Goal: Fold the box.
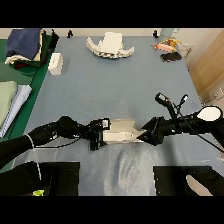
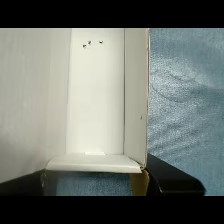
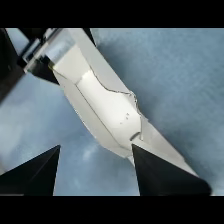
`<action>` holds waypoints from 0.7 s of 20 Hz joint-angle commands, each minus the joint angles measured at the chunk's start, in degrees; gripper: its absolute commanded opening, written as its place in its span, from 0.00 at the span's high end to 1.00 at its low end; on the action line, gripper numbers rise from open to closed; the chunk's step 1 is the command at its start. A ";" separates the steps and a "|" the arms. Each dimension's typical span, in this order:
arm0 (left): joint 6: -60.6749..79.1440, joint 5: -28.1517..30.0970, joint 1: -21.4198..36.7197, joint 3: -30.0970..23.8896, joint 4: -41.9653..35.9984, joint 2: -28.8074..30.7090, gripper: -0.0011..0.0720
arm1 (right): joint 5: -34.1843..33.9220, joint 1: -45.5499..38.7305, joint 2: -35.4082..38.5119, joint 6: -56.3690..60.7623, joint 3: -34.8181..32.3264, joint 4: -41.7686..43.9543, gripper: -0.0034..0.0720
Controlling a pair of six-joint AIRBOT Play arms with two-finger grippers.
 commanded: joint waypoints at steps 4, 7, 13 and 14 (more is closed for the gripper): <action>0.02 -0.02 0.00 0.07 0.02 -0.02 0.29 | -5.40 4.46 1.97 24.63 -3.28 12.31 0.33; 0.02 -0.02 0.00 0.07 0.02 -0.02 0.29 | -11.45 7.43 1.95 28.13 -4.79 14.34 0.37; 0.02 -0.02 0.00 0.07 0.02 -0.04 0.29 | -18.05 7.74 1.60 33.40 -4.79 15.45 0.37; 0.02 0.00 0.00 0.07 0.02 -0.02 0.29 | -17.05 8.17 1.27 33.88 -4.79 16.09 0.37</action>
